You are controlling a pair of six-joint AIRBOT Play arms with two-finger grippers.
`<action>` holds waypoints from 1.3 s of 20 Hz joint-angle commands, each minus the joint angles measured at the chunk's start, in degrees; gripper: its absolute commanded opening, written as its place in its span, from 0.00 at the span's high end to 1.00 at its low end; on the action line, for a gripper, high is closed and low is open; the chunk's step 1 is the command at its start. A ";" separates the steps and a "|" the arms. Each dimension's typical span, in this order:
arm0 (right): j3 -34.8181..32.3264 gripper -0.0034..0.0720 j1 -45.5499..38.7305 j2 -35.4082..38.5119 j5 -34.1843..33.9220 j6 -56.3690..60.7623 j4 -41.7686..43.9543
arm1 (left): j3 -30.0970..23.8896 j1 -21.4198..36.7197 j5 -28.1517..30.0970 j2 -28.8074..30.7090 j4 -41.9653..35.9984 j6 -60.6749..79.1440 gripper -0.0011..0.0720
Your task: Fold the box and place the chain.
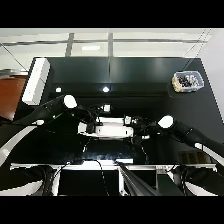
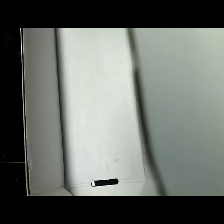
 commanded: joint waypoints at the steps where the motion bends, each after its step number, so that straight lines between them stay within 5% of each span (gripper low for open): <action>1: -0.02 0.18 0.11 -0.07 -0.83 0.76 0.00 | -0.02 0.00 0.04 0.00 -0.02 0.02 0.95; 26: 0.02 0.15 2.69 -0.52 -3.67 5.18 -5.75 | -0.02 0.00 -0.59 0.00 0.00 -0.87 0.95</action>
